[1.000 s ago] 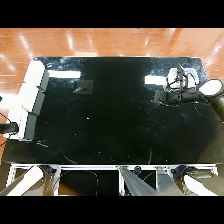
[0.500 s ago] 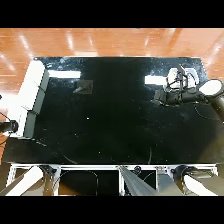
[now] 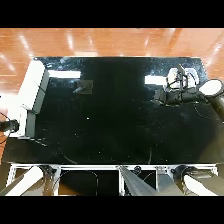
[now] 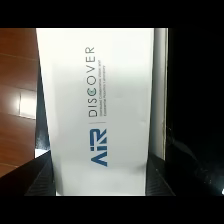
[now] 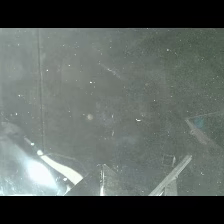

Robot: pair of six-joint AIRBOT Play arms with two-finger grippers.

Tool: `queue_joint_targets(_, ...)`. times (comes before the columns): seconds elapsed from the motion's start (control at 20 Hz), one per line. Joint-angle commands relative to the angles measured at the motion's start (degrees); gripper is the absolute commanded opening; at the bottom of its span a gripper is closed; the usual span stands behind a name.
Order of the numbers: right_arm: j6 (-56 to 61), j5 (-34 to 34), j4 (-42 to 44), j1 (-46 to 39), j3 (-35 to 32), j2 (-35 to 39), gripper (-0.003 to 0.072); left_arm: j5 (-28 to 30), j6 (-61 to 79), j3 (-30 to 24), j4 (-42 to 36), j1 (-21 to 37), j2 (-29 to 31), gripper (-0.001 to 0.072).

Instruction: Fold the box and place the chain.

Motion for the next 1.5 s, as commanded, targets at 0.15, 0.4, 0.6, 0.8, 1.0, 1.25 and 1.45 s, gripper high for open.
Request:
queue_joint_targets(0.15,0.0,-0.1,0.0,0.0,0.0,0.0,0.0028,2.4,-0.9,4.0,0.6,0.0,0.1,0.0631)
queue_joint_targets(0.4,0.0,-0.1,0.0,0.0,0.0,0.0,0.0028,3.7,-0.9,4.7,2.6,0.0,0.1,0.0631)
queue_joint_targets(0.6,0.0,-0.1,0.0,0.0,0.0,0.0,0.0027,3.2,-1.0,4.7,4.0,-0.1,0.1,0.0633)
queue_joint_targets(0.8,0.0,-0.1,0.0,0.0,0.0,0.0,0.0027,2.7,-2.4,4.8,5.8,-1.1,0.1,0.0634)
queue_joint_targets(1.0,0.0,-0.1,0.0,0.0,0.0,0.0,0.0027,5.2,-3.6,5.8,7.3,-6.2,0.1,0.0632)
queue_joint_targets(1.25,0.0,-0.1,0.0,0.0,0.0,0.0,0.0028,8.1,-0.6,8.8,6.6,-9.6,0.0,0.063)
queue_joint_targets(1.45,0.0,-0.2,0.0,0.0,0.0,0.0,0.0027,13.4,-0.6,9.5,2.3,-9.9,-0.2,0.0628)
